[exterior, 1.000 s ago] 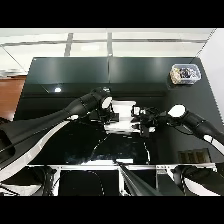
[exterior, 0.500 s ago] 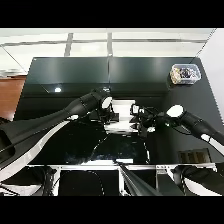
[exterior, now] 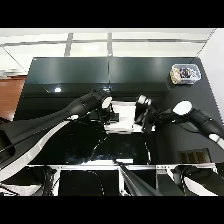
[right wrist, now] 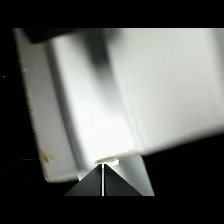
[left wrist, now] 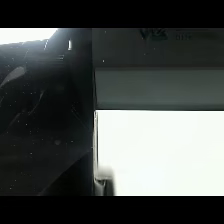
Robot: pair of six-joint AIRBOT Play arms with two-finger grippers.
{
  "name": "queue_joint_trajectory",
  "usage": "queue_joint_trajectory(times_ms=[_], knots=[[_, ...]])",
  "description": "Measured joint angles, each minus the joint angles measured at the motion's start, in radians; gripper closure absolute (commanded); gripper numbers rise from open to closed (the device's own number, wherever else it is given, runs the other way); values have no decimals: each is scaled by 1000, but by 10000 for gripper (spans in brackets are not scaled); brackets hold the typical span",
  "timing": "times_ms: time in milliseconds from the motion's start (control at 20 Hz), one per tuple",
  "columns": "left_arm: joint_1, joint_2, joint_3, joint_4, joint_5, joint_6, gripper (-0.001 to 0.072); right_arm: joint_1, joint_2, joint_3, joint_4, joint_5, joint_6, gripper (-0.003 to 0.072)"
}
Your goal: Fold the box and place the chain.
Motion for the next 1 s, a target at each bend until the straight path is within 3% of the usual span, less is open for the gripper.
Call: queue_joint_trajectory(times_ms=[200, 400, 600, 900, 950, 1000], knots=[[0, 0, 0, 0, -1, 0, 683, -245, 54, 11, -186, 76, 480, 672], [0, 0, 0, 0, -1, 0, 684, -449, 34, -89, -133, 56, 739, 672], [0, 0, 0, 0, -1, 0, 684, -479, -63, -158, 23, 116, 715, 672], [0, 0, 0, 0, -1, 0, 683, -343, -177, -163, 259, 185, 540, 666], [0, 0, 0, 0, -1, 0, 684, -327, -183, -151, 274, 195, 522, 490], [0, 0, 0, 0, -1, 0, 684, -314, -188, -134, 282, 208, 506, 232]])
